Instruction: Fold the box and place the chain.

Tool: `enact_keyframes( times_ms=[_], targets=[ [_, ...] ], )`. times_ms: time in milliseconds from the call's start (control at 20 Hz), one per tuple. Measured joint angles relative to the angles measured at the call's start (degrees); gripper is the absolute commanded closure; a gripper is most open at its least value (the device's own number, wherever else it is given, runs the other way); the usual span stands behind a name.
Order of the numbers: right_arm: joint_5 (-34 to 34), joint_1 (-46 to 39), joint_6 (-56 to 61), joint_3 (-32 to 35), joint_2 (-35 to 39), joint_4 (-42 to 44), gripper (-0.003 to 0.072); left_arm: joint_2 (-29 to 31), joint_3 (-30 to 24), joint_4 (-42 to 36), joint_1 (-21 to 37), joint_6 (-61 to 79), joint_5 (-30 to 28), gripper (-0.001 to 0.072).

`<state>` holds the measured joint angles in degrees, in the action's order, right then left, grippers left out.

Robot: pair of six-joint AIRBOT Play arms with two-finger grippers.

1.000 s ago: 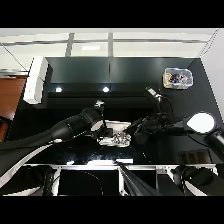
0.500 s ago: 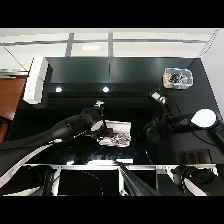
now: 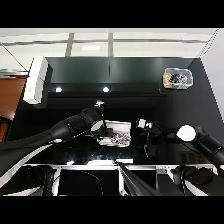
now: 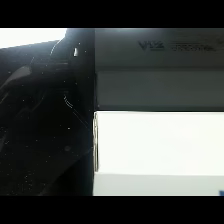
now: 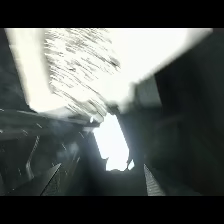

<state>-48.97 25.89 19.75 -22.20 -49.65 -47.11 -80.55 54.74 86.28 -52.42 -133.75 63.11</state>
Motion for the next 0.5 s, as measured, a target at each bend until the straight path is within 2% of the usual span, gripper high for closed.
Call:
enact_keyframes(
  times_ms=[150,250,500],
  targets=[
    [2.3,1.8,-10.3,0.5,-1.6,5.1,0.0066,0.0,0.0,0.0,0.0,0.0,0.0,0.0682],
    [3.8,2.3,-13.9,0.6,-2.7,7.0,0.0200,0.0,0.0,0.0,0.0,0.0,0.0,0.0681],
    [5.6,2.7,-18.9,0.8,-5.2,10.1,0.0200,0.0,0.0,0.0,0.0,0.0,0.0,0.0681]
  ],
)
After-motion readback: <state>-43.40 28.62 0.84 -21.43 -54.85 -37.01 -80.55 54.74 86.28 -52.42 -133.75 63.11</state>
